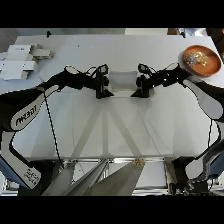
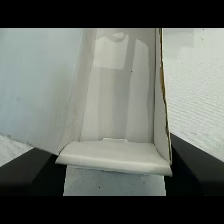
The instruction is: Fold the box and place the chain.
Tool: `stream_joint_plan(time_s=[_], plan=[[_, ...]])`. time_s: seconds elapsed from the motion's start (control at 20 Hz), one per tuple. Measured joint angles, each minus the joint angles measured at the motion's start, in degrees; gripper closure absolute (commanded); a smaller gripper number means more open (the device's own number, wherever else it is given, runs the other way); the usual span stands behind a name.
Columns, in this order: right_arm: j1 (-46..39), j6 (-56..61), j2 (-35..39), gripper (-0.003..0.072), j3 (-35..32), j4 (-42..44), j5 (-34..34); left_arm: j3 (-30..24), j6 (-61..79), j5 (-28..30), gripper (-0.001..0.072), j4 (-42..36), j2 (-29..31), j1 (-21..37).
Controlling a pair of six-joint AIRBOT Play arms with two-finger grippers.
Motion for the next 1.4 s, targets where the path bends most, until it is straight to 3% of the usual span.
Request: stream_joint_plan(time_s=[0.75, 0.95, 1.05, 1.4], plan=[[0.0, 0.0, 0.0, 0.0188, 0.0, 0.07, -0.04, 0.0, 0.0, -0.15, 0.0314, 0.02, 0.0, 0.0], [0.0, 0.02, 0.0, 0.0124, 0.0, 0.07, -0.07, 0.0, 0.0, -0.17, 0.0314, 0.02, 0.0, 0.0], [0.0, 0.07, 0.0, -0.0012, 0.0, -0.02, -0.2, 0.0, 0.02, -0.2, 0.0314, 0.11, 0.0, 0.0], [-0.02, 0.07, 0.79, -0.0013, 0.0, -0.02, 0.0, 0.0, 0.02, -0.17, 0.0314, 0.07, 0.0, 0.0]])
